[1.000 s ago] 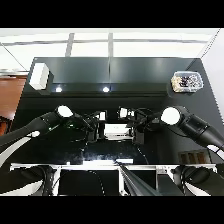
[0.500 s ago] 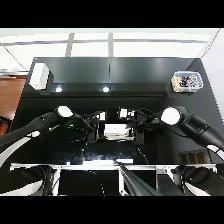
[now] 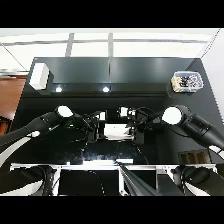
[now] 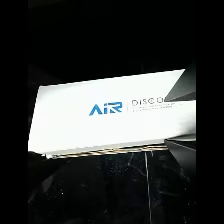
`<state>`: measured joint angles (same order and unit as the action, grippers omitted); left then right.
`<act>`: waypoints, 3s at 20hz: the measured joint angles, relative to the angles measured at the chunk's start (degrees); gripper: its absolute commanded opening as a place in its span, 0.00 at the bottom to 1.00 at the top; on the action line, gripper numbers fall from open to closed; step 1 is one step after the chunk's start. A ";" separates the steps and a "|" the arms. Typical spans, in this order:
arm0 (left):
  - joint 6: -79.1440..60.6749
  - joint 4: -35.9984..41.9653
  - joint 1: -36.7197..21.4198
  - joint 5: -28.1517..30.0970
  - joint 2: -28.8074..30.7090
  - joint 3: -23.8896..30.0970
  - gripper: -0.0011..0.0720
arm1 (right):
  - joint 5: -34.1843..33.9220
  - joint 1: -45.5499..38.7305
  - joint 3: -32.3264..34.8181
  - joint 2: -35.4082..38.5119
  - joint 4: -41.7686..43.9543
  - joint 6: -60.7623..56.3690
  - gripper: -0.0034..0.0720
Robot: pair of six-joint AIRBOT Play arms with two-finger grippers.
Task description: Fold the box and place the chain.
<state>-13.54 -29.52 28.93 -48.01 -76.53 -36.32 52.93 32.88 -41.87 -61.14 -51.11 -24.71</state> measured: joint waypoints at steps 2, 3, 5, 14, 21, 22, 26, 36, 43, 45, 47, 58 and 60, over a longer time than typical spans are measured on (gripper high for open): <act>0.00 0.00 0.00 -0.04 0.00 0.00 0.42 | 0.42 0.00 0.00 0.11 0.04 -0.24 0.42; 0.00 0.00 0.00 -0.04 0.00 -0.02 0.42 | 0.46 0.00 -0.04 0.13 0.07 -0.42 0.42; 0.00 0.00 0.00 -0.04 0.00 -0.02 0.42 | 0.61 -0.02 0.15 0.15 0.09 -0.44 0.42; 0.00 0.00 0.00 -0.02 0.00 -0.02 0.42 | -0.39 0.00 2.08 0.15 0.20 -0.81 0.42; 0.09 0.02 0.00 0.02 0.00 -0.02 0.42 | 1.70 -4.22 0.09 3.78 0.09 -10.16 0.42; 0.00 0.00 0.00 -0.02 0.00 -0.02 0.42 | 3.32 -6.23 0.02 4.74 -0.09 -13.38 0.42; 0.00 0.00 0.00 -0.02 0.00 -0.02 0.42 | 9.84 -12.11 1.09 6.71 2.67 -20.31 0.45; 0.02 0.00 0.00 -0.02 0.00 0.00 0.42 | 1.31 -5.92 1.68 5.20 2.78 -6.19 0.80; 0.00 0.02 0.00 -0.02 0.00 -0.02 0.42 | -0.26 -2.45 1.68 2.69 2.03 0.35 0.78; 0.00 0.00 0.00 -0.02 0.00 -0.02 0.42 | -0.39 -2.19 1.68 2.23 2.08 0.83 0.76; 0.02 0.00 0.00 -0.02 0.00 -0.02 0.42 | -0.59 -2.08 1.68 1.57 2.05 1.16 0.53; 0.02 0.02 0.00 0.07 0.00 -0.02 0.42 | -0.87 -1.95 1.68 0.44 2.05 1.38 0.35; 0.00 0.02 0.00 -0.02 0.00 -0.02 0.42 | -0.39 -1.95 1.68 0.44 2.05 1.38 0.35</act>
<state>-13.54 -29.50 28.93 -48.03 -76.53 -36.34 52.53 30.94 -40.18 -60.71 -49.06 -23.33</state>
